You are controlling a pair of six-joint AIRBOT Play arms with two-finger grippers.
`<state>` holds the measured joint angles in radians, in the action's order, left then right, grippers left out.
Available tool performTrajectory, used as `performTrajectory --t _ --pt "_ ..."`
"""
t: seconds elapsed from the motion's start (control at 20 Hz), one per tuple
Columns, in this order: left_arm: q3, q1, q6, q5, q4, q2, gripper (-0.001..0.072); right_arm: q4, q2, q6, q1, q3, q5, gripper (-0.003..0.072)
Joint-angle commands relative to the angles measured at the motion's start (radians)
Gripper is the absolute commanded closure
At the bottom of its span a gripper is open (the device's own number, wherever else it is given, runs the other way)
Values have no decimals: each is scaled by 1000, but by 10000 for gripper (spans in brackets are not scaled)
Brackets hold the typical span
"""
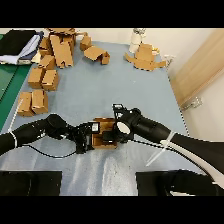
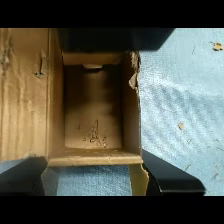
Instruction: Fold the box.
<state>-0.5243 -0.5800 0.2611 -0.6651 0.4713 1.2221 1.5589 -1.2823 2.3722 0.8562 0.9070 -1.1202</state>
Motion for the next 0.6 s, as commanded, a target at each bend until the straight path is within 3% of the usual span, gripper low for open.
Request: performTrajectory --t 0.0,0.25,0.35,0.45,0.55 --pt "0 0 0 1 0 0 264 27 -63 45 12 37 -88 350" --pt "0 0 0 2 0 0 264 47 -65 95 12 37 -71 373" --pt "0 0 0 1 0 0 264 55 -65 100 12 37 -60 566" --pt "0 0 0 1 0 0 264 54 -65 99 12 37 -19 681" --pt "0 0 0 1 0 0 264 47 -65 99 13 37 14 682"
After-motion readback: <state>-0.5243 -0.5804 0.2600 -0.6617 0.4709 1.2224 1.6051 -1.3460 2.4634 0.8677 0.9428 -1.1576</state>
